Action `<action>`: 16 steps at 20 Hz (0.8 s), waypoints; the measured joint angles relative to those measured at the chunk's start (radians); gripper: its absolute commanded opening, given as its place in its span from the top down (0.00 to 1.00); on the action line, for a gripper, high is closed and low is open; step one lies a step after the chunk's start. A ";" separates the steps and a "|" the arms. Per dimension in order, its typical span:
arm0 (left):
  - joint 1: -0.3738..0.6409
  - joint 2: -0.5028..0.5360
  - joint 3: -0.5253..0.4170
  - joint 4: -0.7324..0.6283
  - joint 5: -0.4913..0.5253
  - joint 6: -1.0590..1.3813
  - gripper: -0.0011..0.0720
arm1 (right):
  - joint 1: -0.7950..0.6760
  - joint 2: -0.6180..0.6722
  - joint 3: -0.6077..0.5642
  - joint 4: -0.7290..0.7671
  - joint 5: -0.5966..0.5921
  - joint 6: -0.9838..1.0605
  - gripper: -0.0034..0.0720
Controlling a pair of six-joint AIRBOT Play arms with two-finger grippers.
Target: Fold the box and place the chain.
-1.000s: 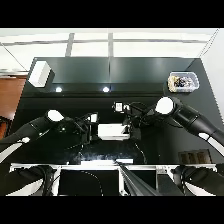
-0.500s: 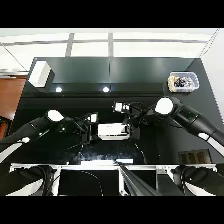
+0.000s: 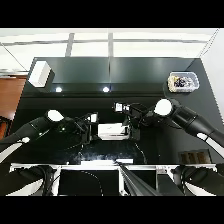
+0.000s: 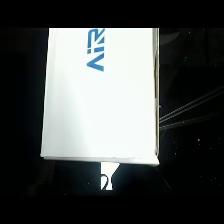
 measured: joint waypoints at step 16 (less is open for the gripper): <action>0.000 0.000 0.000 0.001 -0.003 0.001 0.44 | -0.015 0.043 0.002 -0.010 0.024 0.076 0.44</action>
